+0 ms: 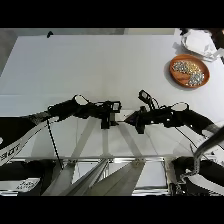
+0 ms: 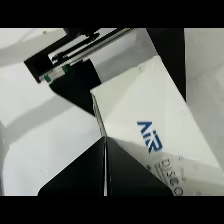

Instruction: Fold the box and place the chain.

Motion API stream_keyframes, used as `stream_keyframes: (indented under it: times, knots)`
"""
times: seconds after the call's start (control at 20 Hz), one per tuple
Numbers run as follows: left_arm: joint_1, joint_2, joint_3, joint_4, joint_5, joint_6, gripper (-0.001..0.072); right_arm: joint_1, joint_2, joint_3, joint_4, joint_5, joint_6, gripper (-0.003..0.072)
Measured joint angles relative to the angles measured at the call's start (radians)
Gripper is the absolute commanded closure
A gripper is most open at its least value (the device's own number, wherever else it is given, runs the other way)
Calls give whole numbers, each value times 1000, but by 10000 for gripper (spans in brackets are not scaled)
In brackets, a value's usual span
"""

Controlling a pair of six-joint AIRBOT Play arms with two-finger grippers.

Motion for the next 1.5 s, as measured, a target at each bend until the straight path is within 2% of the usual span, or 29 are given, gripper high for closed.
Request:
stream_keyframes:
  times: [0.05,0.2,0.5,0.7,0.85,1.1,1.25,1.5]
  knots:
    - [0,0,0,0,0,0,396,0,35,10,-5,4,22,676]
    - [0,0,0,0,0,0,396,0,149,60,-142,9,169,676]
    - [0,0,0,1,0,2,396,0,326,209,-572,45,734,679]
    - [0,0,0,1,0,2,396,-16,356,269,-925,167,1098,680]
    - [0,0,0,2,0,2,396,-88,356,284,-1146,290,1243,680]
    - [0,0,0,2,0,2,396,-276,353,291,-1273,402,1329,678]
    - [0,0,0,-1,-1,2,395,-346,353,292,-1286,425,1344,678]
    - [0,0,0,-32,-24,-1,397,-383,353,292,-1257,410,1357,678]
